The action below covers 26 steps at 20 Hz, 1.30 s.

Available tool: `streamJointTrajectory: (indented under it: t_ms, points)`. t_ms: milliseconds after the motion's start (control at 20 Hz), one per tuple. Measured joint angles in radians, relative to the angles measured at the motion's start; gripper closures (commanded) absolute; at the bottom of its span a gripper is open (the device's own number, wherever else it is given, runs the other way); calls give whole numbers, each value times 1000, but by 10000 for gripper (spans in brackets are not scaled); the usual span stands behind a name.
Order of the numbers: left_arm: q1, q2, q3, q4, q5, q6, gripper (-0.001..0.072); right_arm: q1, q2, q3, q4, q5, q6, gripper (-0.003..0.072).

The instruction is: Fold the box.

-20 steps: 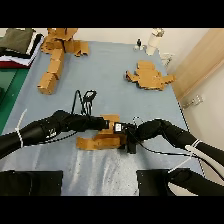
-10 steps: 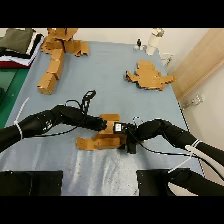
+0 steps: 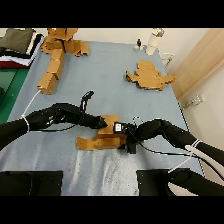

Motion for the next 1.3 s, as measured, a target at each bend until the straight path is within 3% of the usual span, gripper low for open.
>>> streamJointTrajectory:
  t_ms: [550,1300]
  points:
    - [12,-68,-9,3,39,-30,701,0,0,0,0,0,0,86]
    - [21,-63,-9,5,70,-21,701,0,0,0,0,0,0,86]
